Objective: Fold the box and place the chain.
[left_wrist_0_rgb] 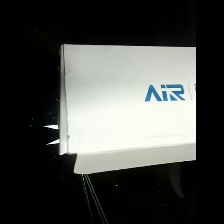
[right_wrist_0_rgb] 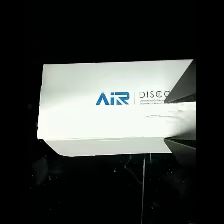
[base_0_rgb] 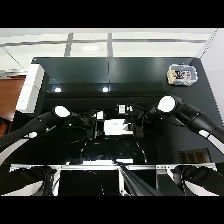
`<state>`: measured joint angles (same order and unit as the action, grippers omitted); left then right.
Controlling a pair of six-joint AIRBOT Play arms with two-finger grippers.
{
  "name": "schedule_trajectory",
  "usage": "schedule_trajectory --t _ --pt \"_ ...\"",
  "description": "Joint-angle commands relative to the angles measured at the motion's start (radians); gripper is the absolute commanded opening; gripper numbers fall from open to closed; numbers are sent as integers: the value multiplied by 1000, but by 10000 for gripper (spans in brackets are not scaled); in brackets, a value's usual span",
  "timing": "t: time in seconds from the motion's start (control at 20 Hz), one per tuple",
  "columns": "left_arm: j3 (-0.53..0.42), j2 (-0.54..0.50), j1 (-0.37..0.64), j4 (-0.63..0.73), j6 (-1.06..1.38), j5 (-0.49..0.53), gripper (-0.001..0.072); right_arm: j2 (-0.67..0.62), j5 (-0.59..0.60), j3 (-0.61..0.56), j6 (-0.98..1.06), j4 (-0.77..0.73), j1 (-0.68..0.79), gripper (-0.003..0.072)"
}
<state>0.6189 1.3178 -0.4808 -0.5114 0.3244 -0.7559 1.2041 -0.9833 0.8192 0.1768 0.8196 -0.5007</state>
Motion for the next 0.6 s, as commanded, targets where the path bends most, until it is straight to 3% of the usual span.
schedule_trajectory --t 0.0,0.15,0.2,0.25,0.55 --pt "0 0 0 0 1 1 405 -27 25 1 18 2 0 236" --pt "0 0 0 0 1 1 405 -54 58 1 32 0 0 249" --pt "0 0 0 0 1 0 405 -53 55 0 42 -6 -2 511" --pt "0 0 0 0 1 0 405 -53 53 0 42 -7 -7 708" --pt "0 0 0 0 1 1 405 12 76 0 -19 -47 -37 709"
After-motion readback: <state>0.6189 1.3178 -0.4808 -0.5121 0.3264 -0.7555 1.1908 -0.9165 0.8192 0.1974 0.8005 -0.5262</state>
